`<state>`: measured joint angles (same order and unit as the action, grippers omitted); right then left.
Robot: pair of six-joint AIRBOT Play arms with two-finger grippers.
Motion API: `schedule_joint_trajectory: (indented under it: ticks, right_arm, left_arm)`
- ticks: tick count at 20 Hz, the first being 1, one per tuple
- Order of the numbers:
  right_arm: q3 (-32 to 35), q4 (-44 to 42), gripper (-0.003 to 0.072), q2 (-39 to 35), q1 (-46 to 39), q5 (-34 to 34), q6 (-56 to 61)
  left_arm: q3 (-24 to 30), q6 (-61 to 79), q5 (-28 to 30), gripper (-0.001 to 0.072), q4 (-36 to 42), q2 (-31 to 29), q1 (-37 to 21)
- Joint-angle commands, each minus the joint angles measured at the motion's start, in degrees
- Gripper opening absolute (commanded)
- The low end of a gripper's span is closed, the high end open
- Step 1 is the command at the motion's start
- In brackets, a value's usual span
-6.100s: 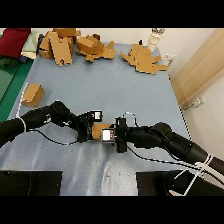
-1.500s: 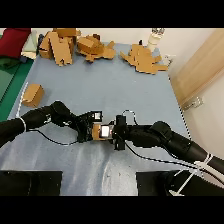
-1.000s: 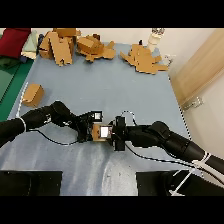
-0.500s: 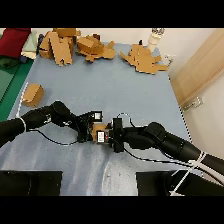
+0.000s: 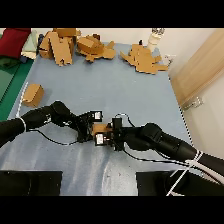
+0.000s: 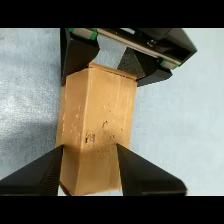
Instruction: Fold the box.
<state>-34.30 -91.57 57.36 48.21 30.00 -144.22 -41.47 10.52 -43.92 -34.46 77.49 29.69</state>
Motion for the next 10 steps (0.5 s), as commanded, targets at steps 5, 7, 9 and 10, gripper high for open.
schedule_joint_trajectory:
  ticks: [5, 7, 9, 10]
  right_arm:
    - [0.0, 22.6, 0.0328, 0.1, 5.4, 0.0, 19.5]
    - [0.0, 23.4, 0.0299, 0.1, 5.8, 0.0, 19.8]
    - [0.0, 23.4, 0.0300, 0.0, 5.9, 0.0, 19.8]
    - [0.0, 23.4, 0.0298, -0.1, 5.9, 0.0, 19.8]
  left_arm:
    - [0.0, 0.1, -0.2, 0.0318, 0.0, 0.0, 0.0]
    - [0.0, 0.1, -0.2, 0.0318, 0.0, 0.0, 0.0]
    - [0.0, 0.1, -0.2, 0.0318, 0.0, 0.0, 0.0]
    - [0.0, 0.1, -0.2, 0.0318, 0.0, 0.0, 0.0]
